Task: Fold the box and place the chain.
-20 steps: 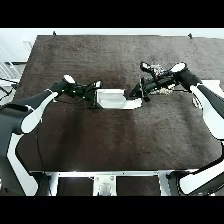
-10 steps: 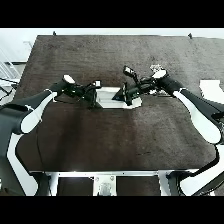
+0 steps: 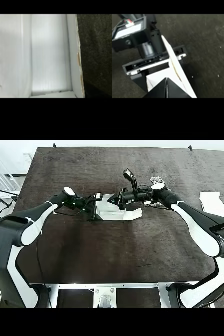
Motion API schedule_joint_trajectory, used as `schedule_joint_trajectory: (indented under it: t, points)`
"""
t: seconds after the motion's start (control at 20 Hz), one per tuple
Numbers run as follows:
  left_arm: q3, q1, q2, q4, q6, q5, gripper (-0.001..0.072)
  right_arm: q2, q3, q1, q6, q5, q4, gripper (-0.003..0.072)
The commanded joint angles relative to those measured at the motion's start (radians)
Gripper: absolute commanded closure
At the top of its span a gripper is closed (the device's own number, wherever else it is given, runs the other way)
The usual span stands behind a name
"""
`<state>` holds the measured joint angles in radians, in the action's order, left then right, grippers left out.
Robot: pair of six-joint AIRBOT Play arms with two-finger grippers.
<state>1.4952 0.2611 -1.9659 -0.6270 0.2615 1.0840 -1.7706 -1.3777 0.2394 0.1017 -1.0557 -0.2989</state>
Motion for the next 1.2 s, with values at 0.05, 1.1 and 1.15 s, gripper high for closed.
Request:
schedule_joint_trajectory:
  t: [0.05, 1.1, 1.15]
  points:
    - [0.0, -0.001, 0.0, -0.001, 0.0, -0.002, 0.0242, 0.001, 0.0, 0.021, 0.025, -0.069, 0.028, 0.0671]
    - [0.0, -0.001, 0.0, -0.001, 0.0, -0.003, 0.0243, 0.13, 0.039, 0.039, 0.258, 0.177, -0.237, 0.0671]
    - [0.0, -0.001, 0.0, -0.001, 0.0, -0.003, 0.0243, 0.14, 0.051, 0.038, 0.258, 0.184, -0.238, 0.0671]
